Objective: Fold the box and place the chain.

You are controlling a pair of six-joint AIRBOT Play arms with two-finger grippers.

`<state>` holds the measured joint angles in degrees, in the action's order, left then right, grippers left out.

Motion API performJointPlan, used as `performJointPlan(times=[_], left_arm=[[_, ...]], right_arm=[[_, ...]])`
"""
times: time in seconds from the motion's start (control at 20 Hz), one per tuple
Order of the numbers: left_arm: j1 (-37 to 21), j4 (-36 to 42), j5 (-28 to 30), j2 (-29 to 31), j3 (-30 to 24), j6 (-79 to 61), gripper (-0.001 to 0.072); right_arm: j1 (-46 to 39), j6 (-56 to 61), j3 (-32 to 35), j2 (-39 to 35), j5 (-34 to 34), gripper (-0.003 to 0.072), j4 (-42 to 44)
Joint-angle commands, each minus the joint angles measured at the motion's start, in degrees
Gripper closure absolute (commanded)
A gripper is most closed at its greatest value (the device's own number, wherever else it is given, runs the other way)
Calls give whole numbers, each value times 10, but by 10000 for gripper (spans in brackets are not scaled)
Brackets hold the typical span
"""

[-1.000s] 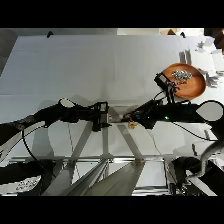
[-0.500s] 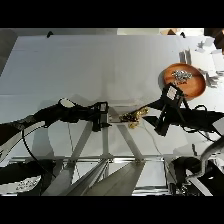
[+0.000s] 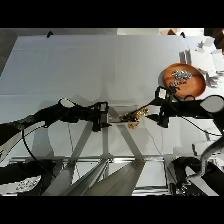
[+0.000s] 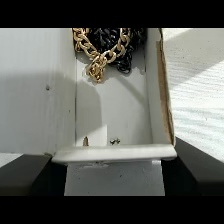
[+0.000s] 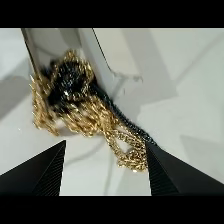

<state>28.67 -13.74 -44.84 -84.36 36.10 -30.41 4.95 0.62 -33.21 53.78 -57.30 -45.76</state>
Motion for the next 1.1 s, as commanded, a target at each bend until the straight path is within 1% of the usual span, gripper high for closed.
performJointPlan(times=[0.0,0.05,0.1,0.25,0.4,0.55,0.65,0.75,0.85,0.9,0.95,1.05], left_arm=[[0,0,0,0,0,0,497],[0,0,0,0,0,0,497],[0,0,0,0,0,0,497],[0,0,0,0,0,0,497],[0,0,0,0,0,0,497],[0,0,0,0,0,0,497],[0,0,0,0,0,0,497],[0,0,0,0,0,0,497],[0,0,0,0,0,0,497],[0,0,0,0,0,0,497],[0,0,0,0,0,0,497],[0,0,0,0,0,0,497]], right_arm=[[-17,-135,0,94,-2,106,32],[-15,-165,0,107,-1,102,32],[-14,-190,0,116,0,69,35],[-14,-195,0,121,1,59,52],[4,-195,0,121,0,-5,56],[43,-195,0,131,28,-11,56],[54,-190,0,148,45,-18,57],[54,-189,0,157,49,-15,57],[54,-190,0,157,67,61,57],[54,-190,0,157,79,179,57],[55,-190,0,157,90,333,59],[54,-189,0,157,101,553,61]])
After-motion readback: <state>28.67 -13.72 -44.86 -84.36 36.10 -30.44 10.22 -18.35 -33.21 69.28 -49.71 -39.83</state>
